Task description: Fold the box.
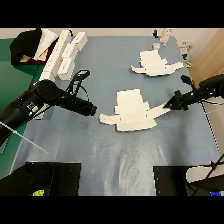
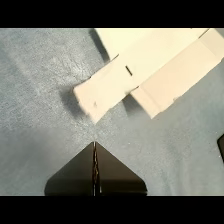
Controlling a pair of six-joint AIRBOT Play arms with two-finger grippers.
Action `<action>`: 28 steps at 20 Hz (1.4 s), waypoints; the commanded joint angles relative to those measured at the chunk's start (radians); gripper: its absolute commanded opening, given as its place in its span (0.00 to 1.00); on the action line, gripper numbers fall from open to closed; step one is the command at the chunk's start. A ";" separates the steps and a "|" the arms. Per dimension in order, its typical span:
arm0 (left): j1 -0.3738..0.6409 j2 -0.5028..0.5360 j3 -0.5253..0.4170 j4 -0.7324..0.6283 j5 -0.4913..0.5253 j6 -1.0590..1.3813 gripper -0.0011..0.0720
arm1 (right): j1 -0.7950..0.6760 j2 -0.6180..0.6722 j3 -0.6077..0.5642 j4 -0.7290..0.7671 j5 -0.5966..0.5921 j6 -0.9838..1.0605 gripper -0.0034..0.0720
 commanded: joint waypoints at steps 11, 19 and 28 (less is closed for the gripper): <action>0.000 0.000 -0.001 0.000 0.046 0.000 0.03 | 0.325 0.423 -0.493 0.000 0.455 0.227 0.44; 0.000 0.000 -0.001 -0.025 0.079 0.000 0.03 | 0.389 0.404 -0.484 0.002 0.473 0.221 0.29; 0.113 -0.002 0.004 -0.074 0.050 -0.090 0.03 | 0.470 0.376 -0.471 0.017 0.550 0.146 0.04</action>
